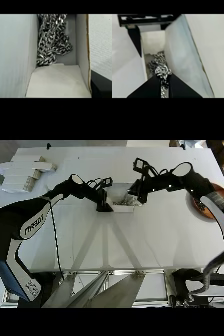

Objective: Fold the box and place the chain.

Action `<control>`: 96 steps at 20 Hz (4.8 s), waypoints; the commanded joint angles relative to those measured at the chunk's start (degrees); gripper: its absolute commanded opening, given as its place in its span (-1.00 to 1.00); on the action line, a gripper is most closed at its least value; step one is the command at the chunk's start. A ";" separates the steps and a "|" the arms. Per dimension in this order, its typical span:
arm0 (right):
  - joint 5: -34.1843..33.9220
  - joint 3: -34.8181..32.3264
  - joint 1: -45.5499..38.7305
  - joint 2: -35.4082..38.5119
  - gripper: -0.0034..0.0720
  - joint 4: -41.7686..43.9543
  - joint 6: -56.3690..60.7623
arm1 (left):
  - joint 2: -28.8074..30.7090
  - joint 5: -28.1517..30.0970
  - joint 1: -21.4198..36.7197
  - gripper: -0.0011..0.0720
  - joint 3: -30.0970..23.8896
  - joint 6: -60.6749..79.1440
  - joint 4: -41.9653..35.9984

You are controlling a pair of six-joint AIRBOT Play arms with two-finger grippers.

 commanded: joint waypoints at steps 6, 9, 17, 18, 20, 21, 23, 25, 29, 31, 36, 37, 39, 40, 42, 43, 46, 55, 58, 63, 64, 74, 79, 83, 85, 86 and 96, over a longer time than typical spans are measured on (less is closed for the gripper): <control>-6.82 0.00 7.34 -6.73 -0.71 -6.36 2.97 | 0.02 0.02 0.00 0.49 0.02 0.00 0.00; -6.56 0.00 7.30 -7.06 -0.21 -6.58 4.72 | 0.02 0.02 -0.02 0.49 0.02 0.02 0.00; -0.28 0.00 -1.14 3.19 0.03 -6.21 4.70 | 0.02 0.02 -0.02 0.49 0.02 0.00 0.00; 3.34 0.00 -4.15 3.32 0.14 -6.27 4.66 | 0.02 0.02 0.00 0.49 0.02 0.00 0.00; 8.15 -0.02 -8.98 2.64 0.19 -8.57 4.48 | 0.02 0.02 -0.02 0.49 0.02 0.02 0.00; 8.63 -0.02 -10.67 1.92 0.27 -11.04 4.50 | 0.02 0.02 0.00 0.49 0.02 0.00 -0.02; 7.82 -0.02 -12.59 -0.44 0.54 -15.80 4.48 | 0.02 0.02 -0.02 0.49 0.02 0.00 0.00; 7.65 -0.02 -13.07 -3.82 0.54 -19.52 4.52 | 0.02 0.02 -0.02 0.49 0.02 0.00 0.00; 6.43 -0.02 -12.39 -10.25 0.54 -20.06 4.52 | 0.02 0.02 0.00 0.49 0.02 0.02 0.00; 4.57 -0.02 -11.54 -11.78 0.54 -20.13 4.50 | 0.02 0.02 -0.02 0.49 0.02 0.02 0.00; -1.44 -0.02 -8.72 -13.18 0.49 -21.57 4.55 | 0.02 0.02 -0.02 0.49 0.02 0.00 0.00; -3.13 -0.02 -8.13 -13.18 0.47 -21.55 4.57 | 0.02 0.02 -0.02 0.49 0.02 0.02 0.00; -5.79 -0.02 -6.88 -13.18 0.29 -21.55 4.63 | 0.02 0.00 -0.02 0.49 0.02 0.02 0.00; -6.14 -0.02 -6.34 -13.18 0.10 -21.57 4.63 | 0.02 0.02 -0.02 0.49 0.02 0.02 0.00; -6.38 -0.02 -5.55 -13.18 -0.21 -21.66 4.63 | 0.02 0.02 -0.02 0.49 0.02 0.02 0.00; -6.38 -0.02 -5.38 -13.18 -0.35 -21.84 4.63 | 0.02 0.02 -0.02 0.49 0.02 0.00 0.00; -5.57 -0.02 -5.14 -13.16 -0.84 -23.10 5.46 | 0.02 0.02 -0.02 0.49 0.02 0.00 0.00; -2.27 0.00 -5.16 -7.30 -0.88 -22.38 11.17 | 0.02 0.02 0.00 0.49 0.02 0.02 0.00; -2.21 0.00 -5.14 -2.69 -0.88 -22.12 14.49 | 0.02 0.02 0.00 0.49 0.02 0.02 0.00; -1.57 0.00 -4.20 2.54 -0.88 -16.46 15.06 | 0.02 0.02 0.00 0.49 0.02 0.00 0.00; -1.55 0.00 -3.39 2.91 -0.88 -16.39 15.06 | 0.02 0.00 0.00 0.49 0.02 0.02 0.00; -10.45 0.00 10.71 2.84 -0.89 -16.52 15.06 | 0.02 0.02 -0.02 0.49 0.02 0.02 0.00; -12.35 0.00 12.17 0.20 -0.89 -19.71 22.01 | 0.02 0.00 0.00 0.49 0.02 0.02 0.00; -11.98 0.00 12.17 -2.91 -0.62 -28.68 33.29 | 0.02 0.00 -0.02 0.49 0.02 0.00 0.00; -11.65 0.00 12.17 -2.95 -0.06 -28.11 33.44 | 0.02 0.02 -0.02 0.49 0.02 0.00 0.00; -11.65 0.00 12.17 -2.62 -0.06 -27.17 33.46 | 0.02 0.02 0.00 0.49 0.02 0.02 0.00; -10.03 0.02 1.38 5.64 -0.08 -3.93 36.22 | 0.02 0.00 -0.02 0.49 0.02 0.02 0.00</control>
